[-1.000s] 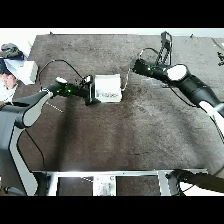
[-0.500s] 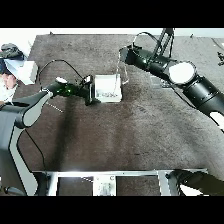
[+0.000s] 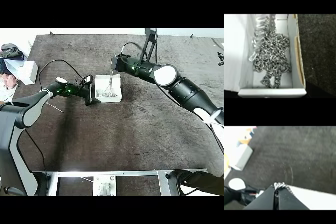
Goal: Fold the box and place the chain.
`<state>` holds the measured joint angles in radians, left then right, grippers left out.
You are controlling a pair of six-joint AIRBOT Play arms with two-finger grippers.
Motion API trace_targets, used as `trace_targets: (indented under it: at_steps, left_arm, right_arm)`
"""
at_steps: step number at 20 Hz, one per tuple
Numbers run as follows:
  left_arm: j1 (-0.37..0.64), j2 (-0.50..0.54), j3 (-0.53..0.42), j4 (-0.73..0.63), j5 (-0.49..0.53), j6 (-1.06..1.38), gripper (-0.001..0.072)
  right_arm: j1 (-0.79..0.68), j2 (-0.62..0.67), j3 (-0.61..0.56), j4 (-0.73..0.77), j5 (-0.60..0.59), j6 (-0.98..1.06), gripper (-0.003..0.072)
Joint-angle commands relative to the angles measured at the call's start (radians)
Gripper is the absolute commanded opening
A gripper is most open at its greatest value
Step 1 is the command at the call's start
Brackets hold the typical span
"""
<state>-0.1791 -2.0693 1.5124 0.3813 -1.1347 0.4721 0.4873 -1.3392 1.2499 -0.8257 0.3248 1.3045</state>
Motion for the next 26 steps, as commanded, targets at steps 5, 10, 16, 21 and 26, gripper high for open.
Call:
trace_targets:
  at_steps: [5, 10, 16, 21, 26]
  left_arm:
    - [0.000, 0.000, 0.000, 0.000, 0.000, 0.000, 0.0489]
    - [0.000, 0.000, 0.000, 0.000, 0.000, 0.000, 0.0489]
    - [0.000, 0.000, 0.000, 0.000, 0.000, 0.000, 0.0489]
    - [0.000, 0.000, 0.000, 0.000, 0.000, 0.000, 0.0489]
    - [0.000, 0.000, 0.000, 0.000, 0.000, 0.000, 0.0489]
  right_arm:
    - [-0.008, -0.071, 0.001, -0.211, 0.074, -0.004, 0.0315]
    - [-0.097, -0.043, 0.006, -0.433, 0.030, -0.004, 0.0272]
    - [-0.358, -0.174, 0.143, 0.250, 0.356, -0.624, 0.0270]
    - [-0.464, -0.412, 0.367, 0.388, 0.629, -0.764, 0.0223]
    - [-0.460, -0.624, 0.563, 0.446, 0.768, -0.842, 0.0222]
